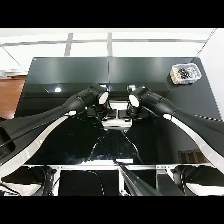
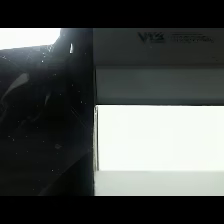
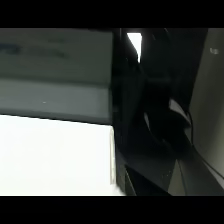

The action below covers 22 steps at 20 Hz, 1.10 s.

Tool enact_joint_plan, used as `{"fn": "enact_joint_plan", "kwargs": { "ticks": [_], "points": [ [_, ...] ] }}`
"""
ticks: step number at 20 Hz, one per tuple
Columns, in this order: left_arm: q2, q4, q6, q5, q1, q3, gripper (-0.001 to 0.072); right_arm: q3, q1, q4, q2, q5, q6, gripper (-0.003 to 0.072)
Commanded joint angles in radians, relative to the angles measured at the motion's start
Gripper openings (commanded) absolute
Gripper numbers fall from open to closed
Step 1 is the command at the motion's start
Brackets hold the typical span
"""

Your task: Fold the box and place the chain.

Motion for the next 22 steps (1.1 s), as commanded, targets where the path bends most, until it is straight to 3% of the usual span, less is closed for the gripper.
{"fn": "enact_joint_plan", "kwargs": {
  "ticks": [1,7,10,12,13,14,15,18,22],
  "points": [
    [0.000,-0.001,-0.003,-0.002,0.001,0.000,0.0028,0.031,-0.007,0.003,0.043,0.031,-0.073,0.0311],
    [0.000,-0.001,-0.003,0.000,0.001,0.000,0.0028,0.058,-0.132,-0.107,0.320,0.144,-0.305,0.0311],
    [0.000,-0.001,-0.003,0.001,0.001,0.000,0.0028,0.055,-0.251,-0.417,0.381,0.036,-0.340,0.0311],
    [0.000,-0.001,-0.003,0.005,0.001,0.000,0.0028,0.014,-0.357,-0.513,0.372,-0.162,-0.339,0.0312],
    [0.000,-0.001,-0.003,0.005,0.001,0.000,0.0028,-0.008,-0.421,-0.498,0.354,-0.262,-0.325,0.0341],
    [0.000,-0.001,-0.003,0.004,0.001,0.000,0.0028,-0.022,-0.490,-0.481,0.318,-0.334,-0.282,0.0646],
    [0.000,-0.001,-0.003,0.003,0.001,0.000,0.0028,-0.021,-0.548,-0.438,0.268,-0.370,-0.258,0.0701],
    [0.000,-0.001,-0.003,0.003,0.001,0.000,0.0028,0.069,-0.715,-0.194,0.076,-0.417,-0.243,0.0700],
    [0.000,-0.001,-0.003,0.000,0.001,0.000,0.0028,0.415,-0.888,0.229,-0.217,-0.288,-0.211,0.0699]
  ]
}}
